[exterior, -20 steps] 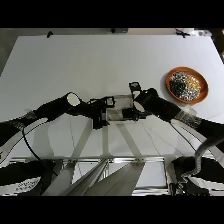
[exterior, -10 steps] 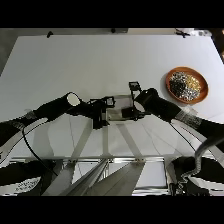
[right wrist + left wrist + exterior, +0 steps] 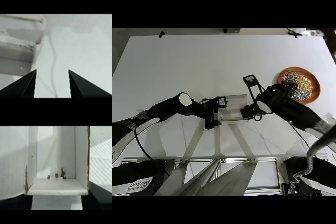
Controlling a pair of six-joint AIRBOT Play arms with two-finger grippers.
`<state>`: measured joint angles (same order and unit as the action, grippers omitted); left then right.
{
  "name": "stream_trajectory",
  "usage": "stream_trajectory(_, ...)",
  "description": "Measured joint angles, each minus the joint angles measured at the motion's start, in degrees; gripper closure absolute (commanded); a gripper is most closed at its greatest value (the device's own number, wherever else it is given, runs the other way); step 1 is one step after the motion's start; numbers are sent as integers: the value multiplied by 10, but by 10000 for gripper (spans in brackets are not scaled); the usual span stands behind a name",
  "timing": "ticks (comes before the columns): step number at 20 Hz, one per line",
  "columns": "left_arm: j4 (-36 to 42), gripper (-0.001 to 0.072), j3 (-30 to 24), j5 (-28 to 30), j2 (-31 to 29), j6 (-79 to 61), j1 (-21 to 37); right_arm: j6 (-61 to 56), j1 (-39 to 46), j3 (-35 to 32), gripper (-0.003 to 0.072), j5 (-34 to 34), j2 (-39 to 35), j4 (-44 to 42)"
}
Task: Fold the box and place the chain.
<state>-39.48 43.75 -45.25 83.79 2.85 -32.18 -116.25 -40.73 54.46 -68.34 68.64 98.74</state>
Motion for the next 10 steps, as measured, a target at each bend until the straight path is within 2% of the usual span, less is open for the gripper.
stream_trajectory(3, 0, 318, 0, 0, 0, 0, 0, 35, 45, 0, 227, -41, -55, 42)
stream_trajectory(5, 0, 318, 0, 0, 0, 0, 0, 66, 113, 0, 227, -34, -75, 61)
stream_trajectory(8, 0, 318, 0, 0, 0, 0, 0, 123, 259, 0, 228, 39, -70, 64)
stream_trajectory(10, 0, 318, 0, 0, 0, 0, 0, 174, 352, 0, 228, 104, -49, 33)
